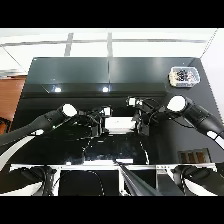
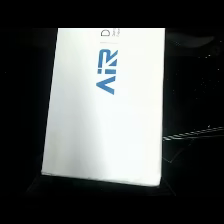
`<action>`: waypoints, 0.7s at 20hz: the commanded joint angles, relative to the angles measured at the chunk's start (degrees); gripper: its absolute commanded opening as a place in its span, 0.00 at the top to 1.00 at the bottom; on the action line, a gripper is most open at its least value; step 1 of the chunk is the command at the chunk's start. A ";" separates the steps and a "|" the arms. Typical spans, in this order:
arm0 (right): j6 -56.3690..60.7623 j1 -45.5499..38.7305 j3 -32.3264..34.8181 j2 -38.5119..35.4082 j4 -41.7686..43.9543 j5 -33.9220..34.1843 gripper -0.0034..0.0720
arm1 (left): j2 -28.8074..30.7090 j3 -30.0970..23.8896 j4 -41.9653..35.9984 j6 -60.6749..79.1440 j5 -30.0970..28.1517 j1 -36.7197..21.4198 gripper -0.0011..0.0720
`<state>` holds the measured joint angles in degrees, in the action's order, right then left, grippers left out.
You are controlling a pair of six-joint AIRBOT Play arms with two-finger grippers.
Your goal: Fold the box and place the chain.
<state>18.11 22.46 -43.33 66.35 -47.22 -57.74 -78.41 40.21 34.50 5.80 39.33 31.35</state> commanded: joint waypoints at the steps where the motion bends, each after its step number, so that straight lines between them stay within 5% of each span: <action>1: 6.43 0.02 -0.44 -0.83 0.44 0.04 0.40 | 0.02 0.02 -0.02 0.00 -0.15 0.04 0.35; 5: 34.18 -0.09 -1.95 -2.99 11.43 -0.31 0.40 | 0.02 0.02 -0.02 0.00 -0.13 0.04 0.35; 6: 39.67 0.39 -1.88 -2.73 13.00 -0.28 0.57 | 0.02 0.02 -0.02 0.00 -0.13 0.04 0.35; 7: 42.42 0.92 -1.70 -2.47 12.98 0.59 0.91 | 0.02 0.02 -0.02 0.00 -0.15 0.04 0.35; 14: 46.14 1.68 2.60 5.66 12.68 5.73 0.93 | 0.02 0.02 -0.04 0.00 -0.13 0.04 0.35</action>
<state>61.36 23.94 -42.22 68.84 -34.94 -53.56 -78.41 40.21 34.48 5.80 39.18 31.35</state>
